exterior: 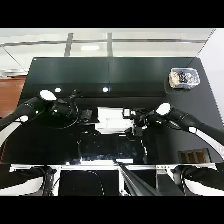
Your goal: Fold the box and place the chain.
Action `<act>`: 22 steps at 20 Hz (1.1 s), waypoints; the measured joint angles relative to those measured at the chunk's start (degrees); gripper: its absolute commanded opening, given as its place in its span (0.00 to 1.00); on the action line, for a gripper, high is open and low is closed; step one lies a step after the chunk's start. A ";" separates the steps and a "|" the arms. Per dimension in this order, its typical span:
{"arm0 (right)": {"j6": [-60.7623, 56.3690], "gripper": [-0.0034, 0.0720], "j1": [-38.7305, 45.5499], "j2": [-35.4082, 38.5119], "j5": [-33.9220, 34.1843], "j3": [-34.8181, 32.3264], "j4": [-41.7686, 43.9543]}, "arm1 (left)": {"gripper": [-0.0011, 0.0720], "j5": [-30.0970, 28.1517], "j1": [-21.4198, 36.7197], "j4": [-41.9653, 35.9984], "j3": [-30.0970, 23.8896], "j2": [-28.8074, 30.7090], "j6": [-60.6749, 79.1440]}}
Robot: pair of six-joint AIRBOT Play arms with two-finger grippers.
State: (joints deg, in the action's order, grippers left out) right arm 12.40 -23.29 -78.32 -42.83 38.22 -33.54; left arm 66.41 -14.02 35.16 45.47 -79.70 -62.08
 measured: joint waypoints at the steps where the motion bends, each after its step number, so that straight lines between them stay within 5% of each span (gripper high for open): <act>1: 0.00 0.67 0.00 0.00 0.00 0.00 0.02 | 0.60 -0.37 -0.98 0.33 0.70 0.00 -1.11; 10: 0.02 0.67 0.00 0.00 0.02 0.00 0.02 | 0.56 -1.75 -9.79 14.82 7.87 0.00 -20.52; 22: 0.00 0.67 0.00 0.00 0.02 0.00 0.02 | 0.49 -6.86 -21.42 37.11 10.12 -0.17 -46.53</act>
State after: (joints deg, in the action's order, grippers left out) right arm 12.40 -23.29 -78.32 -42.81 38.22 -33.52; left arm 59.55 -35.44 72.27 55.59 -79.88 -108.62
